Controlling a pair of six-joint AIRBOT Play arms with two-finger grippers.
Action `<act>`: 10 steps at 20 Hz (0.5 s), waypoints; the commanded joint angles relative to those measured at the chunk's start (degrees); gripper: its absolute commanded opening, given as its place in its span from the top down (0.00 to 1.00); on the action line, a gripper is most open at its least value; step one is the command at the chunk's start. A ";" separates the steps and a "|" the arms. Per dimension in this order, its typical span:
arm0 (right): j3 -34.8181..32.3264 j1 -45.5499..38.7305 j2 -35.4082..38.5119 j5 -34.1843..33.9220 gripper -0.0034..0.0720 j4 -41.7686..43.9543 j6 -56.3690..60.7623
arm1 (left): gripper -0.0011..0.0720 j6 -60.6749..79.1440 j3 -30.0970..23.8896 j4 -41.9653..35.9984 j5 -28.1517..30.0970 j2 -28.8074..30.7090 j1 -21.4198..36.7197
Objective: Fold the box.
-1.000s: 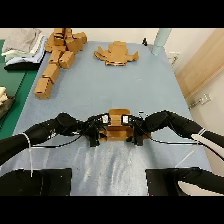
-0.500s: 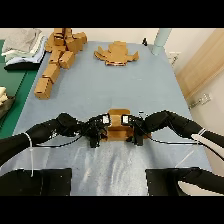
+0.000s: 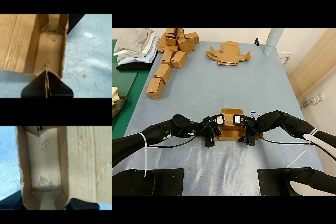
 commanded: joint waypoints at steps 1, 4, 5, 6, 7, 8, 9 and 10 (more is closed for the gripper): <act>0.02 0.02 -0.02 0.00 0.18 0.00 0.00 | 0.93 0.42 0.07 -1.33 0.00 0.00 -0.70; 0.02 0.02 -0.02 0.02 0.18 0.00 0.00 | 0.93 0.15 -0.02 -0.04 -1.51 0.15 -0.50; 0.02 0.02 -0.02 0.02 0.18 0.00 0.00 | 0.93 0.11 -0.39 0.31 -1.14 0.57 -0.50; 0.02 0.02 -0.02 0.02 0.18 0.00 0.00 | 0.93 -0.04 -0.92 0.44 -0.59 1.25 -0.50; 0.02 0.02 -0.02 0.02 0.18 0.00 0.00 | 0.93 -0.26 -1.75 0.46 -0.17 2.16 -0.22; 0.02 0.02 -0.04 0.00 0.18 0.00 0.00 | 0.93 -0.26 -2.73 0.46 -0.20 3.08 0.26; 0.02 0.02 -0.02 0.02 0.18 0.00 0.00 | 0.93 -0.26 -3.87 0.48 -0.20 4.28 1.01; 0.02 0.02 -0.02 0.02 0.18 0.00 0.00 | 0.93 -0.26 -4.81 0.46 -0.22 5.49 1.64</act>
